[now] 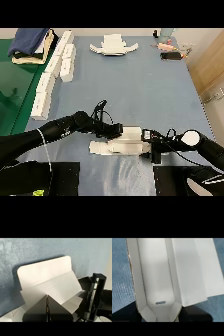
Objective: Fold the box.
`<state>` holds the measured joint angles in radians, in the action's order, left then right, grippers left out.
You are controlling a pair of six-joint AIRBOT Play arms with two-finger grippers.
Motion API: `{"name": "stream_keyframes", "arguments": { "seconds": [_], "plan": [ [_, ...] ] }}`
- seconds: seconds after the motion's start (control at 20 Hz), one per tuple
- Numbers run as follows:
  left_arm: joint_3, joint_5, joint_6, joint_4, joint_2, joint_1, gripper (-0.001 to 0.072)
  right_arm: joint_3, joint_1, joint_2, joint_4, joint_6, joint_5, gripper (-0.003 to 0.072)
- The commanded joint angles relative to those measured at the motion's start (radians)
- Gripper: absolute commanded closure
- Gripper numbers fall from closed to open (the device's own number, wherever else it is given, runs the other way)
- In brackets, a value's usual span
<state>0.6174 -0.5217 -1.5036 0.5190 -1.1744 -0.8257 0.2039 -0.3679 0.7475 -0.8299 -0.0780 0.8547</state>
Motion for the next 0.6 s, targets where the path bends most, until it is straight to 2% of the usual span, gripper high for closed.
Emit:
{"name": "stream_keyframes", "arguments": {
  "seconds": [0.0,0.2,0.4,0.55],
  "plan": [
    [0.042,-0.012,0.064,0.002,0.024,0.018,0.0695,0.001,0.0,-0.001,0.0,0.0,0.0,0.0171],
    [0.074,-0.127,0.13,0.04,0.153,0.086,0.0695,0.001,0.0,-0.001,0.0,0.0,0.0,0.0171],
    [0.073,-0.218,0.095,0.254,0.325,0.102,0.0696,0.001,0.0,-0.001,0.0,0.0,0.0,0.0171],
    [0.069,-0.24,0.116,0.326,0.401,0.095,0.0696,0.001,0.0,-0.001,0.0,0.0,0.0,0.0171]
  ]
}}
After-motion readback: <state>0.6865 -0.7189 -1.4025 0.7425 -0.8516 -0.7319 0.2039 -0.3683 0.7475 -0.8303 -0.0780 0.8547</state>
